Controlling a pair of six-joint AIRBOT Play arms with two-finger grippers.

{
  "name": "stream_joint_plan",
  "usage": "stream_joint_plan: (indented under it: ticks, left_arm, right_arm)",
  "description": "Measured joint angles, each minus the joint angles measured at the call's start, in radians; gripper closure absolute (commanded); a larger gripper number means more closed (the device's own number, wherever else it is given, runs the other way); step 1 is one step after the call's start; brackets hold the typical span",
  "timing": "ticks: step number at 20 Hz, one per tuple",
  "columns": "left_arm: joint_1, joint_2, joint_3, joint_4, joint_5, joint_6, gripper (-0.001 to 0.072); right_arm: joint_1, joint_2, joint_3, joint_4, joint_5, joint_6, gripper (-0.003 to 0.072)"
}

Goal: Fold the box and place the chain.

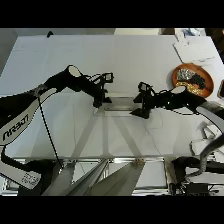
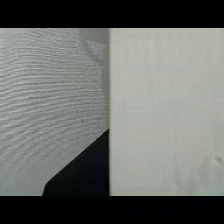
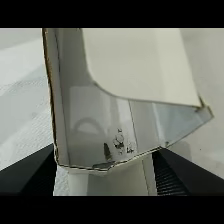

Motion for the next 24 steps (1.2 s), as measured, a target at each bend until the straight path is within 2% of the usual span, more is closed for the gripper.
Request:
stream_joint_plan:
  ticks: [8, 24]
  left_arm:
    - [0.000, 0.000, 0.000, 0.000, 0.000, 0.000, 0.0696]
    - [0.000, 0.000, 0.000, 0.000, 0.000, 0.000, 0.0696]
  right_arm:
    - [0.000, -0.031, 0.000, 0.063, 0.007, -0.087, 0.0063]
    - [0.000, -0.074, 0.003, 0.066, 0.041, -0.129, 0.0063]
